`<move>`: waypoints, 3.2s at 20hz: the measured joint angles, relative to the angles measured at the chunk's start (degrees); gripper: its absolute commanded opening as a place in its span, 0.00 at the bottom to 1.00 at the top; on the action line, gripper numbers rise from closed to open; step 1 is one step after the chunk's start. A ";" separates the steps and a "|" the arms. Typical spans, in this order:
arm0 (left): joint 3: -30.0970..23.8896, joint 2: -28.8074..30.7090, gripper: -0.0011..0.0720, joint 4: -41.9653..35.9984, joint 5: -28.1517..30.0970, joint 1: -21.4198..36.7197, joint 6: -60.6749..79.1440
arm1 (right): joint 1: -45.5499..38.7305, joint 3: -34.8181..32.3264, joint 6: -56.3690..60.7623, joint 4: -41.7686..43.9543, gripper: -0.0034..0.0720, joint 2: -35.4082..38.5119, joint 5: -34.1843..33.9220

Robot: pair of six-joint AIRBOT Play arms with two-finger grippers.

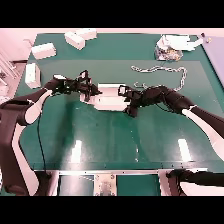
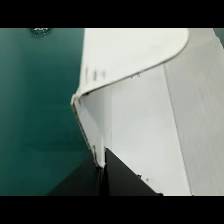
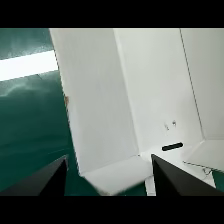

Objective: Fold the box and place the chain.

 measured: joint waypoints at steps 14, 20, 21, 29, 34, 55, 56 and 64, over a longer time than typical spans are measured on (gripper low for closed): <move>0.00 0.00 0.04 0.00 -0.02 0.02 -0.02 | 0.85 -2.64 0.68 1.33 0.87 2.05 15.08; 0.00 0.00 0.04 0.02 -0.24 0.02 -0.07 | 0.15 -2.62 -0.02 2.51 0.87 0.13 16.31; 0.00 0.00 0.04 0.02 -0.26 0.02 -0.09 | -0.26 -2.60 -0.02 2.60 0.87 -0.33 16.33; -0.02 -0.02 0.04 0.11 -0.96 0.02 -0.13 | -3.13 0.39 -0.02 3.91 0.90 -1.90 14.36; -0.02 -0.02 0.04 0.13 -1.38 0.02 -0.15 | -3.34 1.49 -0.02 5.73 0.90 -2.67 11.69; -0.02 0.00 0.04 0.74 -1.46 0.00 -2.71 | -4.57 14.23 -0.02 1.92 0.90 -10.71 0.68; -0.02 0.00 0.04 0.76 -1.46 0.02 -2.73 | -4.59 14.93 -0.02 1.57 0.90 -11.08 0.07; -0.02 0.00 0.04 0.90 -1.46 0.02 -2.75 | -5.92 18.95 -0.02 -0.37 0.90 -12.48 -5.68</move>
